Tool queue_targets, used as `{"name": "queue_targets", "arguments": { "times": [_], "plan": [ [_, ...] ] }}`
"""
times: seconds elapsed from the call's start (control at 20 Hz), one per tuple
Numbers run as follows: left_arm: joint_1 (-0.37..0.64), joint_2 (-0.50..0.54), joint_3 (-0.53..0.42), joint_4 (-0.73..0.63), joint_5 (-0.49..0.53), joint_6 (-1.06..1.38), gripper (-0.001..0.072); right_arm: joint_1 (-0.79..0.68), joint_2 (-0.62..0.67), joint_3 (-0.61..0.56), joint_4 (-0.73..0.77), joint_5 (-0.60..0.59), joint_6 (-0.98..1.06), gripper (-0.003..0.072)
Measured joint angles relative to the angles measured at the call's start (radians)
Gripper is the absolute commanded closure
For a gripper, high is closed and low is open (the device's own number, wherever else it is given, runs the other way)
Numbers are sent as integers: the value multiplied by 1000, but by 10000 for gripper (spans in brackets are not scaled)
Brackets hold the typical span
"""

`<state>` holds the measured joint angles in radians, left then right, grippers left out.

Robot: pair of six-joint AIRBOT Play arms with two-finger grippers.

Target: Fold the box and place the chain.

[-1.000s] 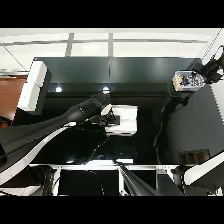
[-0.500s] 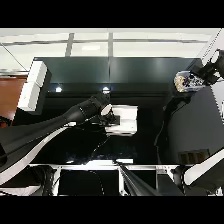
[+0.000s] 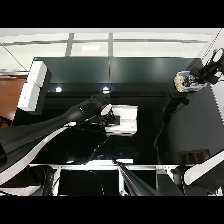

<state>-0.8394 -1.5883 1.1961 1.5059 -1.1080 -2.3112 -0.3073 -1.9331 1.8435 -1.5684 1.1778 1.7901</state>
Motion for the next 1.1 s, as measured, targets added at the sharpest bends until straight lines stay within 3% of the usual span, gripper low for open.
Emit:
{"name": "queue_targets", "arguments": {
  "times": [0.45, 0.7, 0.9, 1.1],
  "plan": [
    [0, 0, 0, 0, 0, 0, 682, -7, 344, 1, 83, 59, -247, 670],
    [0, 0, 0, 0, -2, 0, 682, -8, 544, -31, 225, 98, -339, 670],
    [0, 0, 0, 0, -3, 0, 682, -8, 760, -187, 369, 119, -402, 671],
    [0, 0, 0, 0, -3, 0, 682, 19, 1009, -460, 543, 169, -449, 671]
  ]
}}
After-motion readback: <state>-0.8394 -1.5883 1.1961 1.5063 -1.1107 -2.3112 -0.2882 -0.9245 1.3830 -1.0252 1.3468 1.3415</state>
